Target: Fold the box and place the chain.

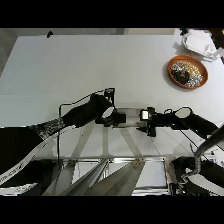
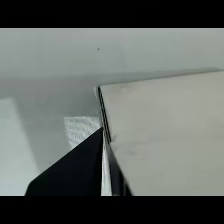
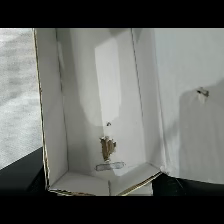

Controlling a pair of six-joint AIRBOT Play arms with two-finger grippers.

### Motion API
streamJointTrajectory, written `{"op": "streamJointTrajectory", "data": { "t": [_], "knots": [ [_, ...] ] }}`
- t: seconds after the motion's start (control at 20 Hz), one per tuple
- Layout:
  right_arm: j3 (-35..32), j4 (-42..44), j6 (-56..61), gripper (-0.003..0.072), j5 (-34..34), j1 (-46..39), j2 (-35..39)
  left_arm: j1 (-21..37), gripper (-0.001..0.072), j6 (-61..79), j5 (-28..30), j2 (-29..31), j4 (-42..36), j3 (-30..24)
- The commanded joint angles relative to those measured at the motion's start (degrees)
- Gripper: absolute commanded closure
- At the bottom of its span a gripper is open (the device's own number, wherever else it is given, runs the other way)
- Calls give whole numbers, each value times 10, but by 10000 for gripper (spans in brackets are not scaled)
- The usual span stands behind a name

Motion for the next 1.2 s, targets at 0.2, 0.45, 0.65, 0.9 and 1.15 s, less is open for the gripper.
{"op": "streamJointTrajectory", "data": {
  "t": [0.2, 0.45, 0.65, 0.9, 1.15],
  "knots": [
    [0, 1, 1, 370, 0, 0, 0, 1, 706, -12, -27, -2, 1, 0],
    [0, 1, 1, 370, 0, 0, 0, 1, 552, -12, -26, -1, 0, 0],
    [0, 1, 1, 370, 0, 0, 0, 1, 705, -12, -21, -1, 0, 0],
    [0, 1, 1, 370, 0, 0, 0, -3, 565, -12, 6, 0, -2, 0],
    [0, 1, 1, 370, 0, 0, 0, 11, 480, -11, 9, 28, 3, 0]
  ]
}}
